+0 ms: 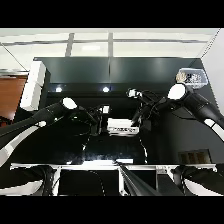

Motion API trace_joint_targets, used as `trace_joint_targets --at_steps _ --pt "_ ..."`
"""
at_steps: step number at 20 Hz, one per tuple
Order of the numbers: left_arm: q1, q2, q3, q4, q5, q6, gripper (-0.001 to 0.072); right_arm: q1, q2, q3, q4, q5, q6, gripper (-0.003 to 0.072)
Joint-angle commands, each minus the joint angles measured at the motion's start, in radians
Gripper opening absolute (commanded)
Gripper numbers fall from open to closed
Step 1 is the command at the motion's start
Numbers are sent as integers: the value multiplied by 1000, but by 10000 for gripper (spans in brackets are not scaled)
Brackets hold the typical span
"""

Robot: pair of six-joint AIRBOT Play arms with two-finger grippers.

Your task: Fold the box and place the chain.

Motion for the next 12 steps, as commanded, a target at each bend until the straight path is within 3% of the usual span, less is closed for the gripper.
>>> trace_joint_targets --at_steps 1,12 --pt "0 0 0 0 2 0 509 0 0 0 -10 -9 18 331" --pt "0 0 0 0 2 0 509 0 0 0 -32 -13 18 336"
